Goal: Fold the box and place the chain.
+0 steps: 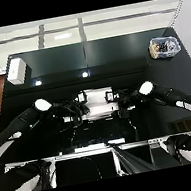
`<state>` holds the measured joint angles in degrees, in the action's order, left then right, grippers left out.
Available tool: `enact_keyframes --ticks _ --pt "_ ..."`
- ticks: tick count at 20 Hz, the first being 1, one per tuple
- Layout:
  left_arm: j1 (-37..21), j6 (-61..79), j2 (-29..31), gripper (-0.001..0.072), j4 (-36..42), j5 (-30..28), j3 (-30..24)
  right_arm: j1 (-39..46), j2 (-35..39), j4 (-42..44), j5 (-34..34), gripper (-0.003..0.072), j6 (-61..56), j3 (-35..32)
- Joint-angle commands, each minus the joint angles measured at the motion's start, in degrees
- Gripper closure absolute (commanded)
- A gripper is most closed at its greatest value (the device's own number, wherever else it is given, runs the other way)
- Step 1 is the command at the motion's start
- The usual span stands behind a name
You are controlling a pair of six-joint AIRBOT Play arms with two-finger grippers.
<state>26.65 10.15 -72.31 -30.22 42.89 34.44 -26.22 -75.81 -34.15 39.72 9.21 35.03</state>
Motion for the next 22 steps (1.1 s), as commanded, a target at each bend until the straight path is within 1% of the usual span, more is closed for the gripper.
enact_keyframes --ticks 1,2,3,4,5,6,7,8,9,10,11,12,14,15,17,19,20,22 --pt "0.46 -0.04 -0.22 0.0641 0.26 1.03 0.04 0.02 -0.02 0.00 0.09 0.0559 0.04 0.02" --pt "0.46 -0.07 -0.22 0.0414 0.28 0.76 0.04 0.02 -0.02 0.00 0.09 0.0559 0.02 0.02" --pt "0.39 -0.09 -0.22 0.0307 0.24 0.61 0.04 0.02 -0.02 0.00 0.09 0.0559 0.02 0.02" --pt "0.33 -0.09 -0.22 0.0341 -0.02 0.59 0.04 0.02 -0.02 0.02 0.09 0.0559 0.02 0.02" --pt "0.33 -0.42 -0.22 0.0449 -0.46 0.63 0.04 0.02 -0.02 0.00 0.09 0.0559 0.02 0.02" --pt "0.33 -0.85 -0.22 0.0664 -0.63 0.68 0.04 0.02 -0.02 0.00 0.09 0.0559 0.02 0.02" --pt "0.33 -1.53 -0.22 0.0641 -0.63 0.66 0.04 0.02 -0.02 0.00 0.09 0.0559 0.02 0.02" --pt "0.33 -1.79 -0.20 0.0450 -0.63 0.70 0.04 0.02 -0.02 0.00 0.09 0.0559 0.02 0.02" --pt "0.31 -1.84 -0.17 0.0360 -0.72 0.70 0.04 0.02 -0.02 0.00 0.09 0.0559 0.04 0.02" --pt "0.13 -1.95 -0.04 0.0442 -0.96 0.87 0.07 0.02 -0.02 0.00 0.09 0.0559 0.02 0.02" --pt "-0.33 -3.65 0.48 0.0622 -2.51 1.33 0.24 0.02 -0.02 0.00 0.09 0.0559 0.02 0.02" --pt "-1.20 -6.97 1.60 0.0685 -5.60 2.23 0.55 0.02 -0.02 0.00 0.09 0.0559 0.02 0.02" --pt "-4.35 -14.60 4.81 0.0684 -11.39 3.56 0.70 0.02 -0.02 0.00 0.09 0.0559 0.02 0.02" --pt "-6.95 -16.98 6.58 0.0685 -13.07 5.53 0.70 0.02 -0.02 0.00 0.09 0.0559 0.02 0.02" --pt "-14.73 -21.20 9.62 0.0685 -15.04 12.24 0.70 0.02 -0.02 0.00 0.09 0.0559 0.02 0.02" --pt "-23.17 -25.11 10.45 0.0686 -16.15 19.54 0.70 0.02 -0.02 0.00 0.09 0.0559 0.02 0.02" --pt "-27.19 -30.03 10.40 0.0686 -16.26 20.61 0.52 0.02 -0.02 0.00 0.09 0.0559 0.02 0.02" --pt "-34.62 -48.13 10.36 0.0686 -16.20 16.61 0.00 0.02 -0.02 0.00 0.09 0.0559 0.04 0.02"
